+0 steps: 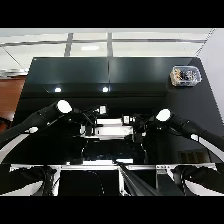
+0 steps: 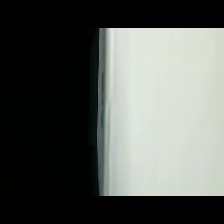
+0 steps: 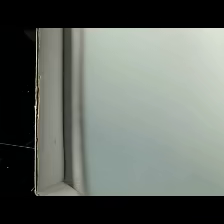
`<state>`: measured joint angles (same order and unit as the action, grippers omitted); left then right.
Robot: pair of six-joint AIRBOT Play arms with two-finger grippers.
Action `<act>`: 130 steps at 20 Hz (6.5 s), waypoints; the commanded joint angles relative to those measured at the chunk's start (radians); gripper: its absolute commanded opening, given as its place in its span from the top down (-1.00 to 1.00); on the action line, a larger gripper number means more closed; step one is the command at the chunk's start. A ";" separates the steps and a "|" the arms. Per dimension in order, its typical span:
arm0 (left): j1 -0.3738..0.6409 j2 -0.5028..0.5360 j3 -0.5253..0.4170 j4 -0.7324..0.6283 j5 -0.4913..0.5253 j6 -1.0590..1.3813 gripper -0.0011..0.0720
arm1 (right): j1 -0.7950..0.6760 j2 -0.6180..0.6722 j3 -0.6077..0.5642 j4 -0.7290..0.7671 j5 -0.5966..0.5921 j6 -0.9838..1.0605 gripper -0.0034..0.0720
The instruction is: Fold the box and place the chain.
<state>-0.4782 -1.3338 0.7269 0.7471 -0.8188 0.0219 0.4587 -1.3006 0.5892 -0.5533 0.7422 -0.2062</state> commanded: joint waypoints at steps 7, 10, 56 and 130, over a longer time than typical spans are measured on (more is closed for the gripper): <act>0.001 0.000 0.001 0.000 -0.001 0.000 0.89 | 0.023 -0.002 0.000 -0.034 -0.022 0.022 -0.75; 0.001 0.000 0.001 0.000 -0.002 0.000 0.89 | 0.023 -0.002 0.000 -0.034 -0.022 0.023 -0.75; 0.134 0.414 0.018 0.327 -0.358 -0.718 0.90 | 0.009 -0.002 0.000 -0.042 -0.009 0.056 0.26; -0.050 0.209 -0.114 0.117 -0.023 -0.287 0.36 | 0.017 -0.003 0.000 -0.050 -0.010 0.056 0.26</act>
<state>-0.5278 -1.1137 0.6136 0.9470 -0.8459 -0.2653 0.4751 -1.3029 0.5892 -0.6041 0.7319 -0.1501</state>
